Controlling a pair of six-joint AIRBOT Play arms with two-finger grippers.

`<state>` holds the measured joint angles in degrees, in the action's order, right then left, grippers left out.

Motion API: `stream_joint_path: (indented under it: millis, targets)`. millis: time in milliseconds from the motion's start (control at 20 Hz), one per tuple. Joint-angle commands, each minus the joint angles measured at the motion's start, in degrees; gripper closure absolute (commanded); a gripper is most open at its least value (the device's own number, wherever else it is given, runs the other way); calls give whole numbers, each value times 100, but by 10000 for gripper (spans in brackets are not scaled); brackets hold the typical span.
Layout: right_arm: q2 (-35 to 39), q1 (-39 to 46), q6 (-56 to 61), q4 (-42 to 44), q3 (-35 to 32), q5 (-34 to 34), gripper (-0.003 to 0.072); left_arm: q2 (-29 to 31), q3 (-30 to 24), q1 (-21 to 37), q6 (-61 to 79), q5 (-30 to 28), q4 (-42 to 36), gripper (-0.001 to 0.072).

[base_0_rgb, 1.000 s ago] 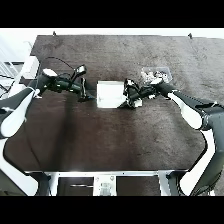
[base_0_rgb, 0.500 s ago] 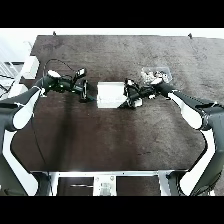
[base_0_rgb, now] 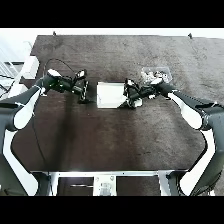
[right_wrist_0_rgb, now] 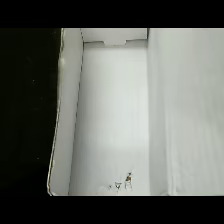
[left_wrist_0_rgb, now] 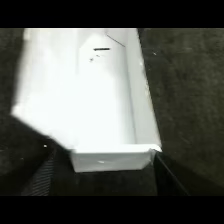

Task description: Fold the box and place the chain.

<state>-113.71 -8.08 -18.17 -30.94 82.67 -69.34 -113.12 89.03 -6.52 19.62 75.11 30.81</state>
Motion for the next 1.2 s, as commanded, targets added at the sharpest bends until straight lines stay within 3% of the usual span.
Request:
stream_joint_path:
  millis: [0,200,550,1150]
  targets:
    - [-2,-4,-11,-9,-2,7,146,15,44,105,-22,295,-330,-11]
    - [-2,-4,-11,-11,-2,7,146,4,42,267,44,496,-446,-11]
    - [-2,-4,-11,-11,-2,7,146,-35,24,181,142,90,-273,-11]
    - [-2,-4,-11,-11,-2,7,146,-350,31,52,337,157,-306,-11]
